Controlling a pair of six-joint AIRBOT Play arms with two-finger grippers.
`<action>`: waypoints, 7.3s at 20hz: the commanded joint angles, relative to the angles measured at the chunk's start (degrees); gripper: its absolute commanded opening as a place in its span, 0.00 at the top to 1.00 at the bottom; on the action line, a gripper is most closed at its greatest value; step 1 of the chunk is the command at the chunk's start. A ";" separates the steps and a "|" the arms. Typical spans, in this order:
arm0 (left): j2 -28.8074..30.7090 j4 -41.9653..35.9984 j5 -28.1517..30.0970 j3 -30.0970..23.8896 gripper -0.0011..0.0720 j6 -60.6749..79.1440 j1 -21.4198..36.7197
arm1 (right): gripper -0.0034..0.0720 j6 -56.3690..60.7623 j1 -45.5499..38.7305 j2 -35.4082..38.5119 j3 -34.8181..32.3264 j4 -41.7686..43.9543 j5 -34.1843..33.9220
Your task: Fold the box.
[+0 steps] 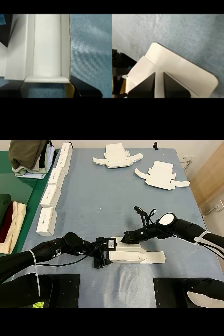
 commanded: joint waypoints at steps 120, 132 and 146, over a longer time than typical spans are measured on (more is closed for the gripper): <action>0.02 0.02 0.02 0.07 0.25 0.07 0.02 | 0.46 68.13 23.76 10.62 2.73 -57.66 17.14; 0.02 0.02 0.02 0.07 0.25 0.07 0.02 | 0.95 75.34 26.93 6.12 5.95 -60.15 17.77; 0.02 0.02 0.00 0.07 0.25 0.07 0.02 | 0.22 73.24 25.29 14.91 8.55 -58.64 22.16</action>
